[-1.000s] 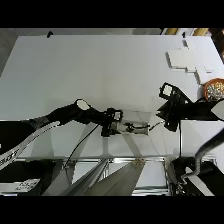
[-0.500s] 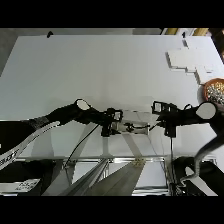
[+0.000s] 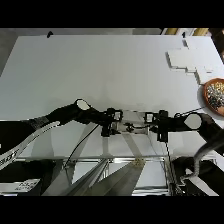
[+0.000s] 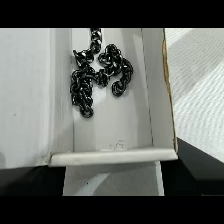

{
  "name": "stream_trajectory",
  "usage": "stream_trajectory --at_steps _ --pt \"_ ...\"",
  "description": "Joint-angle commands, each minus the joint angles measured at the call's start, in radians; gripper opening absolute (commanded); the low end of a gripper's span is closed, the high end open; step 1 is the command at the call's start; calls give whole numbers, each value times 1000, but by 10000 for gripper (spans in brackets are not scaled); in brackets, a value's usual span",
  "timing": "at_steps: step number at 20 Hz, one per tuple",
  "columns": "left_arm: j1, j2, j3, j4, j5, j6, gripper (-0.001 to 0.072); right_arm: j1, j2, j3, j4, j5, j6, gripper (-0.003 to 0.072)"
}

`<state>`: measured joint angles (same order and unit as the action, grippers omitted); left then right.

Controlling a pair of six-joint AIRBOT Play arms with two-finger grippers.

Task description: Fold the box and place the chain.

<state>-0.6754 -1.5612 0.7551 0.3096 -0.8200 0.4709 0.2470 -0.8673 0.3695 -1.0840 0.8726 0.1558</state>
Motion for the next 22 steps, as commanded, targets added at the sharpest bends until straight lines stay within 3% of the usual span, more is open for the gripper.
stream_trajectory --at_steps 1,18,21,22 --pt "1 0 1 0 0 0 134 7 -17 -10 24 -19 -5 205" --pt "1 0 1 0 0 0 134 7 -27 -13 96 -55 -61 179" --pt "1 0 1 0 0 0 134 7 -26 -13 93 -47 -60 23" --pt "1 0 1 0 0 0 134 7 -23 -13 90 -48 -60 23"
